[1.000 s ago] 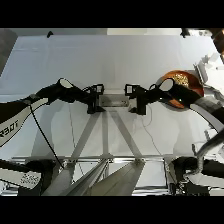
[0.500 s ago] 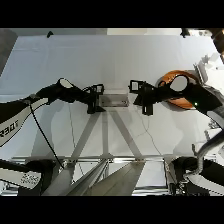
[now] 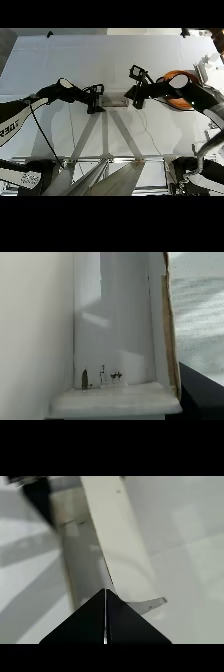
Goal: Fold the box and place the chain.
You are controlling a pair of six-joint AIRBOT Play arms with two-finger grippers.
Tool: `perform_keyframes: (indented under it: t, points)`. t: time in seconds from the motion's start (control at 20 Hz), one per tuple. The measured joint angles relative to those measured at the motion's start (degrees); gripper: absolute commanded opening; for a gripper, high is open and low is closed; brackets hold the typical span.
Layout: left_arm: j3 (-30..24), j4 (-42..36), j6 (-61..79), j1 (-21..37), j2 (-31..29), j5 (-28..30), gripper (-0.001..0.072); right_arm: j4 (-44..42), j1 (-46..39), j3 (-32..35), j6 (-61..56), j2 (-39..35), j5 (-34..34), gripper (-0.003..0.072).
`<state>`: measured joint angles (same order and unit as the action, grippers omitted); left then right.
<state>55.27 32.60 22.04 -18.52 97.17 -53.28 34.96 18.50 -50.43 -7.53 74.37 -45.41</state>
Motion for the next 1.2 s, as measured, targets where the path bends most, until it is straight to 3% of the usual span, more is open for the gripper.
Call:
perform_keyframes:
  t: [0.3,0.6,0.8,1.2]
  points:
    - [-0.02,-0.02,-0.09,0.02,0.0,-0.09,0.0158,-12.52,-2.16,-2.05,0.0,9.99,9.84,0.0006]
    - [-0.04,-0.07,-0.13,0.04,0.0,-0.09,0.0158,-13.92,-2.78,-2.73,0.0,14.8,9.99,0.0007]
    - [-0.02,0.07,0.07,0.02,0.0,-0.09,0.0158,-7.76,-2.84,-2.75,0.02,11.72,8.48,0.0007]
    - [-0.02,0.09,0.09,0.02,0.0,-0.09,0.0158,14.08,-3.89,-2.75,0.04,3.34,-0.46,0.0007]
